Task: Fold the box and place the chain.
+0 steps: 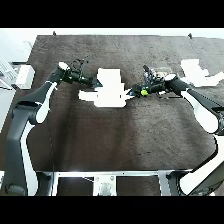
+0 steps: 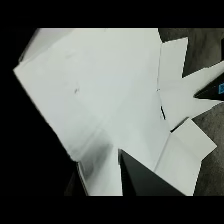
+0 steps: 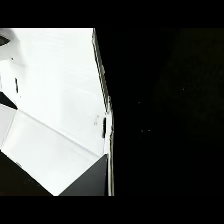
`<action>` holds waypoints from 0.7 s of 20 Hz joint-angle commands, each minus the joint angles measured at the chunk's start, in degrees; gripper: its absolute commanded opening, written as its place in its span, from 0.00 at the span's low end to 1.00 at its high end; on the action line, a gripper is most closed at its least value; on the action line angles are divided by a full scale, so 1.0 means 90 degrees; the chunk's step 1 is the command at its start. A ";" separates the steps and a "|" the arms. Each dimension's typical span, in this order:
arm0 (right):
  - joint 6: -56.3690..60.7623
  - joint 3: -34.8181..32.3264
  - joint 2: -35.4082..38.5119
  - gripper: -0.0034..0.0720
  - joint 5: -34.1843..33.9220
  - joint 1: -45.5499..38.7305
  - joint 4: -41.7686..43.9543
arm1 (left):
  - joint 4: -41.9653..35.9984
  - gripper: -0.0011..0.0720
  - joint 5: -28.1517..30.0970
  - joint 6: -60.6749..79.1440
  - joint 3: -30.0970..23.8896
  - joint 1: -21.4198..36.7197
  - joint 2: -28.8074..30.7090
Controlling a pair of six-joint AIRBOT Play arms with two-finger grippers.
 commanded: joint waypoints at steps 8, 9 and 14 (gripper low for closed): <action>-0.0058 0.0005 -0.0002 0.06 0.0005 0.0005 -0.0061 | -0.0265 0.33 0.0015 0.0153 0.0005 0.0000 0.0000; -0.0146 0.0005 -0.0002 0.06 0.0005 0.0005 -0.0061 | -0.0265 0.19 0.0019 0.0153 0.0005 0.0000 0.0000; -0.0272 0.0005 0.0000 0.07 0.0010 -0.0005 -0.0061 | -0.0304 0.04 -0.0097 0.0612 0.0005 0.0000 0.0000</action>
